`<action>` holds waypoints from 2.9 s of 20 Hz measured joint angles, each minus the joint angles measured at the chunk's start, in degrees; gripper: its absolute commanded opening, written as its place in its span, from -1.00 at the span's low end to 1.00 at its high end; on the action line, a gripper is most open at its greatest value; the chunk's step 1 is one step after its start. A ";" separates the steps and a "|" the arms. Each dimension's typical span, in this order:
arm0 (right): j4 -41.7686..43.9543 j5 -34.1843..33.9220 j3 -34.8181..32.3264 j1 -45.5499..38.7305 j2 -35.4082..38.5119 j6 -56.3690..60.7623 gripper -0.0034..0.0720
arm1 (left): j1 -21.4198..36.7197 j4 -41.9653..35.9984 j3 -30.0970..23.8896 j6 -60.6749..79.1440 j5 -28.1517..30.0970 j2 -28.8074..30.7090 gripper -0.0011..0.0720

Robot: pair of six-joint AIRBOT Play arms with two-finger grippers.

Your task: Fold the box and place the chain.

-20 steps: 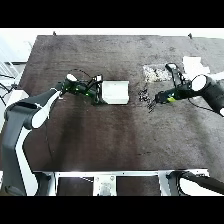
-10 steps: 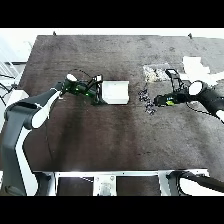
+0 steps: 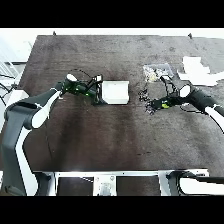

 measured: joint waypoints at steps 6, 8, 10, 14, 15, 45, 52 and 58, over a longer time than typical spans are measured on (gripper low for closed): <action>0.00 -1.31 1.25 0.00 -2.19 0.46 -0.54 | -0.02 -0.02 0.00 0.00 0.00 0.00 0.09; 0.00 -1.36 1.51 0.00 -3.02 1.20 -0.86 | -0.02 -0.02 0.00 0.00 0.00 0.00 0.09; -0.15 -1.33 1.97 -0.07 -3.43 1.49 -0.86 | -0.02 -0.02 0.00 0.00 0.00 -0.02 0.09; -0.59 1.16 4.44 0.22 -0.52 1.79 -0.87 | 0.00 -0.02 0.00 0.00 0.00 -0.02 0.09; -0.52 2.34 5.20 0.48 1.42 1.84 -0.87 | -0.02 -0.02 0.00 -0.02 0.00 -0.02 0.09; 2.38 -17.35 17.35 24.52 19.58 1.95 -0.87 | -0.02 -0.02 0.00 -0.02 0.00 -0.02 0.09; 6.54 -18.36 16.55 26.10 9.16 1.95 -0.87 | 0.00 -0.02 0.00 -0.02 0.00 -0.02 0.09; 8.63 -18.84 13.73 26.56 -1.62 1.62 0.18 | -0.02 -0.02 0.00 0.00 0.00 -0.02 0.09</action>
